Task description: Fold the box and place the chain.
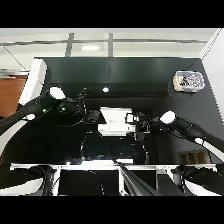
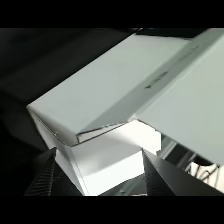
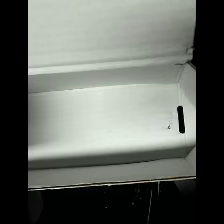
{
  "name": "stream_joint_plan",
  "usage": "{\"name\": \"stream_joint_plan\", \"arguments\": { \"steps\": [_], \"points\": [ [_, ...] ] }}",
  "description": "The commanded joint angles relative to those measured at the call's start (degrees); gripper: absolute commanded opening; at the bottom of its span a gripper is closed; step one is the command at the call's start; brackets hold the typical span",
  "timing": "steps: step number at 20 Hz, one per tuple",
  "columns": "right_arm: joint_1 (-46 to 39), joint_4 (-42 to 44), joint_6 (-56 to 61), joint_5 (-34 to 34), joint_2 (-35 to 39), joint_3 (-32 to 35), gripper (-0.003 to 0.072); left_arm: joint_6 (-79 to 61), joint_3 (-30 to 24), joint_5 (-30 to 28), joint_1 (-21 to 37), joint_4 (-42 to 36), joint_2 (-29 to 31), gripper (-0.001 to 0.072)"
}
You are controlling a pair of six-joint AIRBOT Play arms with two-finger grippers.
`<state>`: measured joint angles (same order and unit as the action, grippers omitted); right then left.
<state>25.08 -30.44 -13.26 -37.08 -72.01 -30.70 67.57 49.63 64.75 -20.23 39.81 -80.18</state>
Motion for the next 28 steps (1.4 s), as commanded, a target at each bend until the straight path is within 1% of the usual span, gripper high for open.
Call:
{"name": "stream_joint_plan", "arguments": {
  "steps": [1,4,6,8,12,15,17,19,20,22,27,28],
  "points": [
    [0.0,-0.1,0.0,0.0,0.0,0.0,0.0196,6.3,1.3,-1.4,-1.5,5.7,0.1,0.0585],
    [0.0,-0.1,0.0,0.0,0.0,0.0,0.0195,9.4,1.8,-3.3,-3.8,7.5,0.0,0.0584],
    [0.0,-0.1,0.1,0.0,0.0,0.0,0.0195,13.5,2.5,-5.5,-6.1,11.1,0.0,0.0584],
    [0.0,-0.1,0.2,0.1,0.0,0.0,0.0195,20.1,2.6,-8.4,-8.4,16.1,0.0,0.0584],
    [0.0,-0.1,0.2,0.1,0.0,0.0,0.0196,32.1,2.6,-12.3,-13.9,26.9,0.0,0.0584],
    [0.0,-0.1,0.2,0.1,0.0,0.0,0.0195,40.7,3.9,-11.4,-18.3,35.9,-0.4,0.0584],
    [0.0,-0.1,0.2,0.1,0.0,0.0,0.0196,47.8,5.6,-8.7,-21.0,43.6,-0.5,0.0584],
    [0.0,-0.1,0.2,0.1,0.0,0.0,0.0195,53.6,7.3,-5.8,-23.5,48.9,-0.5,0.0584],
    [0.0,-0.1,0.2,0.1,0.0,0.0,0.0196,56.2,7.6,-5.9,-24.7,50.5,-0.5,0.0584],
    [0.0,-0.1,0.2,0.1,0.0,0.0,0.0195,60.2,8.2,-7.0,-26.3,51.0,-0.9,0.0584],
    [0.0,-0.1,0.2,0.1,0.0,0.0,0.0195,66.7,8.7,-5.5,-27.6,51.0,-2.4,0.0584],
    [0.0,-0.1,0.2,0.1,0.0,0.0,0.0196,68.1,8.7,-5.3,-27.6,51.0,-2.7,0.0556]
  ]
}}
